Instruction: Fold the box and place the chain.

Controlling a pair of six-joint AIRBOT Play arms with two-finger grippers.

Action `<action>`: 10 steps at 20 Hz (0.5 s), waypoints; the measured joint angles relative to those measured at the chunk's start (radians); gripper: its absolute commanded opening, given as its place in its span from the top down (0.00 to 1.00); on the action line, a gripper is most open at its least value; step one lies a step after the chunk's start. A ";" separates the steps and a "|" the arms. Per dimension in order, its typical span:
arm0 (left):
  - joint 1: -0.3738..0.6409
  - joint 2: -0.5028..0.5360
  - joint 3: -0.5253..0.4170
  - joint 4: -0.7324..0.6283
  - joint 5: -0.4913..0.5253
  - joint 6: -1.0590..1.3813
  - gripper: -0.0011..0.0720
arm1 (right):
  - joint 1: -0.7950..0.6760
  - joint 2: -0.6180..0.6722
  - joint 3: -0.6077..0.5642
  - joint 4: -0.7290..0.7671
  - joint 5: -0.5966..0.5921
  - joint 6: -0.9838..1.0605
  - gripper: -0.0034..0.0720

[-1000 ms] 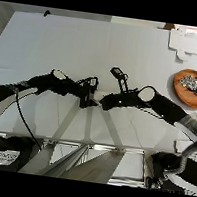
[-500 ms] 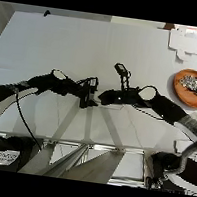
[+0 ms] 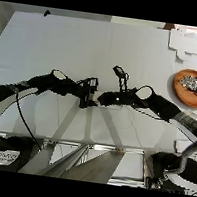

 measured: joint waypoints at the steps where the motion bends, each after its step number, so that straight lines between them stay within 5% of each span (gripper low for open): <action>1: 0.000 0.000 0.000 0.000 0.000 0.000 0.61 | 0.001 0.000 0.000 -0.001 0.000 0.000 0.95; 10: 0.000 0.000 0.000 -0.011 -0.005 -0.001 0.61 | 0.026 0.037 -0.001 -0.039 -0.032 -0.007 0.95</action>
